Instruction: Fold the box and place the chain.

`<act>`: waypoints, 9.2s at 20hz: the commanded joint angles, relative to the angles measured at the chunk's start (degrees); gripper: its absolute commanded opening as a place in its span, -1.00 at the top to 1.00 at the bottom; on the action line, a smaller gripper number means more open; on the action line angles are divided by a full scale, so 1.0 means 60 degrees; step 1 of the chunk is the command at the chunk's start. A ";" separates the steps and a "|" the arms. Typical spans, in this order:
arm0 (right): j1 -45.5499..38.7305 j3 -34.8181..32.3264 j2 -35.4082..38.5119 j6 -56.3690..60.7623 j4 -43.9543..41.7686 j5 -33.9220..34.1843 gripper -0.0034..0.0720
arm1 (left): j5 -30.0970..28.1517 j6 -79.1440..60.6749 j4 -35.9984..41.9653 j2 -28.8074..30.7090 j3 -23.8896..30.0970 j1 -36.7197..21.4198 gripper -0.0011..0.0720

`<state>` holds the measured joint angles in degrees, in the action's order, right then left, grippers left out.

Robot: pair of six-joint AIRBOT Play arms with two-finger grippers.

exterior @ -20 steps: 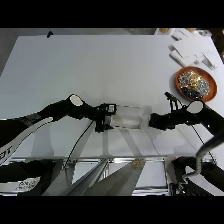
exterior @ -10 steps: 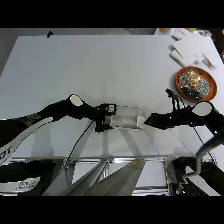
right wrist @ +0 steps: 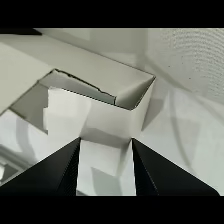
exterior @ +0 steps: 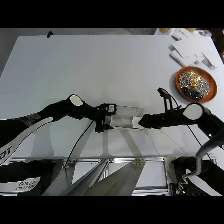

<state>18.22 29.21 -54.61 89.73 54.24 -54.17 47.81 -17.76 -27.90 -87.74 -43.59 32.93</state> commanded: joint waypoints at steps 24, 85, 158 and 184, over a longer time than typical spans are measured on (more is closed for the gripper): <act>0.3807 0.2630 -0.3202 0.8313 0.5504 -0.0732 -0.02 | -0.0004 -0.0004 0.0000 0.0000 0.0004 0.0004 0.56; 0.4182 0.2229 -0.1814 0.7548 0.5042 -0.0138 -0.37 | 0.0004 -0.0004 0.0000 -0.0004 0.0004 0.0004 0.56; 0.4331 0.2827 -0.3865 0.8444 0.6207 -0.0601 0.86 | 0.0000 -0.0004 0.0000 -0.0004 0.0004 0.0004 0.56; -0.1967 0.7788 -0.1271 0.1173 0.6958 -0.2240 0.28 | 0.0000 -0.0004 -0.0004 0.0000 0.0004 0.0004 0.56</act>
<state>17.80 72.75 -59.37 103.15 96.29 -70.06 47.83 -17.76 -27.90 -87.79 -43.59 32.95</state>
